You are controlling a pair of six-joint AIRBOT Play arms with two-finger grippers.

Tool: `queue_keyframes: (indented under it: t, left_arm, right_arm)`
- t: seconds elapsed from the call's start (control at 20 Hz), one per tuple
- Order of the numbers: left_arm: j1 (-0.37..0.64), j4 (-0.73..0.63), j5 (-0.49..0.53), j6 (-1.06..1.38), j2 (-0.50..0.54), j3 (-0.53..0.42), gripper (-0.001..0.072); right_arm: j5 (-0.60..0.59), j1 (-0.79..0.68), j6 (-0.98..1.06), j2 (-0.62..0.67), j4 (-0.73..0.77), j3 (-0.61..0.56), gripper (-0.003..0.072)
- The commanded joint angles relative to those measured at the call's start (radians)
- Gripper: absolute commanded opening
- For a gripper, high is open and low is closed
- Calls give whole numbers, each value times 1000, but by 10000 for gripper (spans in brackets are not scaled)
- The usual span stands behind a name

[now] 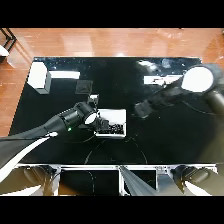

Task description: Fold the box and place the chain.

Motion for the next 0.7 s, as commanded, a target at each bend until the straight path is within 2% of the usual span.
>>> queue_keyframes:
  t: [0.0,0.1,0.15,0.2,0.25,0.45,0.65]
  left_arm:
    - [0,2,4,0,0,0,16]
    - [0,1,2,0,1,1,30]
    - [0,-1,0,0,6,1,168]
    - [-1,-11,1,0,18,1,377]
    - [-4,-19,-3,0,35,1,527]
    - [-5,3,-60,-16,148,6,573]
    - [-39,121,-214,70,333,6,574]
  right_arm:
    - [39,-116,5,115,-64,-71,707]
    - [21,-146,5,168,-65,-142,707]
    - [18,-148,5,181,-66,-169,707]
    - [13,-147,5,187,-65,-193,707]
    - [11,-147,5,187,-60,-207,707]
    - [-86,-147,-18,187,-54,-228,706]
    - [-327,-144,-50,187,-47,-232,708]
